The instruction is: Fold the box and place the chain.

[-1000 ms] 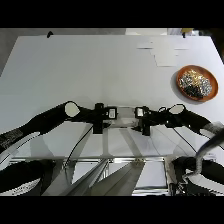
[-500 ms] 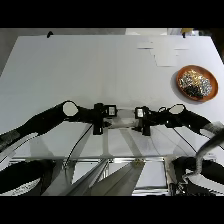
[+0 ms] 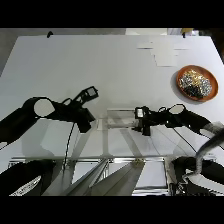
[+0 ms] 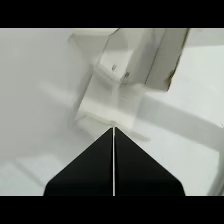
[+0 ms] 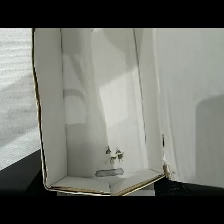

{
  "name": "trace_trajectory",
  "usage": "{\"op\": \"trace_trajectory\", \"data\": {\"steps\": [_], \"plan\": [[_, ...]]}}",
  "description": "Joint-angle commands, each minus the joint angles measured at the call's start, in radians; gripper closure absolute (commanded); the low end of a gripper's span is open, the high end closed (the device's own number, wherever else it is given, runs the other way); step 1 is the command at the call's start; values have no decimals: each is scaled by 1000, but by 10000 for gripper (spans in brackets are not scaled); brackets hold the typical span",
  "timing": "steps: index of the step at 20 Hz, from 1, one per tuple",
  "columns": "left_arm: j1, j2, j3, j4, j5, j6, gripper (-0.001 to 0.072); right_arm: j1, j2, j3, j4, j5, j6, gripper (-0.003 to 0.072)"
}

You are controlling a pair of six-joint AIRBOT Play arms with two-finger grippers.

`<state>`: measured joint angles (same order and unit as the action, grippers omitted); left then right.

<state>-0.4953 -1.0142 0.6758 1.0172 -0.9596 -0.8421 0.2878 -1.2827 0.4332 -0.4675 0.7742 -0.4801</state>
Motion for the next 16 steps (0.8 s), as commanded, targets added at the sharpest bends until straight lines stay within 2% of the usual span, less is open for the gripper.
{"op": "trace_trajectory", "data": {"steps": [1, 4, 10, 16], "plan": [[98, 23, -2, 151, -112, -455, 705, 0, 1, 0, 1, 0, 0, 284], [128, -52, -3, 106, -108, -573, 705, 0, 1, 0, 1, 0, 0, 284], [92, -250, -2, -64, -60, -573, 705, 0, 1, 0, 1, 0, 0, 284], [31, -312, -2, -109, 24, -573, 705, 0, 1, 0, 1, 0, 0, 284]]}}
